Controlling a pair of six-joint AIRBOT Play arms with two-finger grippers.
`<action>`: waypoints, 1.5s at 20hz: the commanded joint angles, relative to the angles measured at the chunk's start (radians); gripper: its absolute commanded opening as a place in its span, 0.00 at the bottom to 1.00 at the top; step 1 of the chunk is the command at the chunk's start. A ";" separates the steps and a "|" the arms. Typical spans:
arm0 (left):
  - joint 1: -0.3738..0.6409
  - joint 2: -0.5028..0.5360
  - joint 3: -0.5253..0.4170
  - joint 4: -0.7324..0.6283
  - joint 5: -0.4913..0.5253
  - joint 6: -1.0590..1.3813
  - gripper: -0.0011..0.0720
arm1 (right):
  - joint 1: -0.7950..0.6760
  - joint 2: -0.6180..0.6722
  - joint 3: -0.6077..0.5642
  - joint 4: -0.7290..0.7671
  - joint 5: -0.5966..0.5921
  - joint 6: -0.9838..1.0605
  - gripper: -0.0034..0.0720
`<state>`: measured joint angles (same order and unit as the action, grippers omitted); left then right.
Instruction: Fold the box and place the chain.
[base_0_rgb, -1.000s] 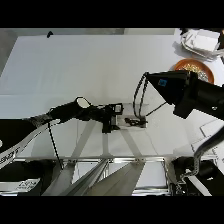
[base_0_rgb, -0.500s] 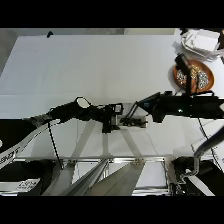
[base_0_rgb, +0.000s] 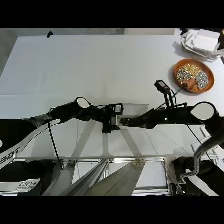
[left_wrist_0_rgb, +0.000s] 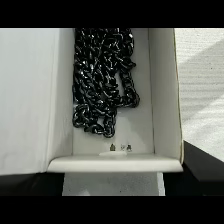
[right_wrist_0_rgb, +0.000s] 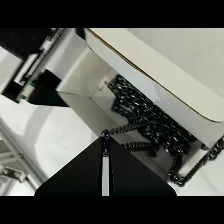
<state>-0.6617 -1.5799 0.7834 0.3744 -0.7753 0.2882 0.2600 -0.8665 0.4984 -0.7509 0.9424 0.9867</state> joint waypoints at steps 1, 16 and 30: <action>-0.001 0.001 0.000 0.000 0.000 0.000 0.51 | 0.001 -0.045 -0.039 -0.007 -0.044 0.000 0.07; -0.001 0.001 0.000 0.000 0.000 0.000 0.51 | -0.193 -0.005 0.206 -0.063 0.104 0.199 0.34; -0.001 0.001 0.000 0.000 0.000 0.000 0.51 | -0.423 -0.326 0.239 -0.732 -0.374 0.681 0.53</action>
<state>-0.6617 -1.5799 0.7834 0.3744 -0.7750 0.2882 -0.1555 -1.0794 0.7361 -1.3975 0.7017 1.5627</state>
